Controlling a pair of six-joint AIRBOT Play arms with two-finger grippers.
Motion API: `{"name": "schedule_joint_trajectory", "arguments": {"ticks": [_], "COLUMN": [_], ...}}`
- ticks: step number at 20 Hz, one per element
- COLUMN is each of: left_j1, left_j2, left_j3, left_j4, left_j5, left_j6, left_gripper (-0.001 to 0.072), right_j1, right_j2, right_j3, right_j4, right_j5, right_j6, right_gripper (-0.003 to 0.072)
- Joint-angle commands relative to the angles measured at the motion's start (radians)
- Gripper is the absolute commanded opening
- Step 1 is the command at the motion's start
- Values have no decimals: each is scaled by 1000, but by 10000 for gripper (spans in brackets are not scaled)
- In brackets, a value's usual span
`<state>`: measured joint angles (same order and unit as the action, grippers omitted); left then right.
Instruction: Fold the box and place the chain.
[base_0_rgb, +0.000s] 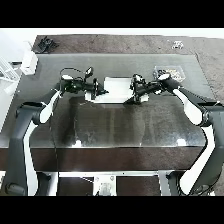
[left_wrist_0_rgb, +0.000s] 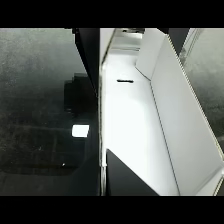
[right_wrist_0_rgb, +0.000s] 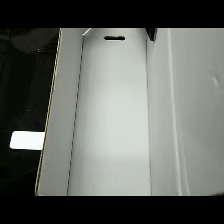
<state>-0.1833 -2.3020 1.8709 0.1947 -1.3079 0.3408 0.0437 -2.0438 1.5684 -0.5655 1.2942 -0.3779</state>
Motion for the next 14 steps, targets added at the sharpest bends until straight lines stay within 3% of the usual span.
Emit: {"name": "schedule_joint_trajectory", "arguments": {"ticks": [1, 14], "left_j1": [1, 1], "left_j2": [2, 2], "left_j3": [2, 2], "left_j4": [-33, -38], "left_j5": [-19, -45], "left_j6": [0, -3], "left_gripper": [25, 25], "right_j1": [1, 1], "right_j2": [-1, -1], "right_j3": [0, 0], "right_j4": [0, 0], "right_j5": [0, 0], "right_j6": [0, 0], "right_gripper": [630, 630]}}
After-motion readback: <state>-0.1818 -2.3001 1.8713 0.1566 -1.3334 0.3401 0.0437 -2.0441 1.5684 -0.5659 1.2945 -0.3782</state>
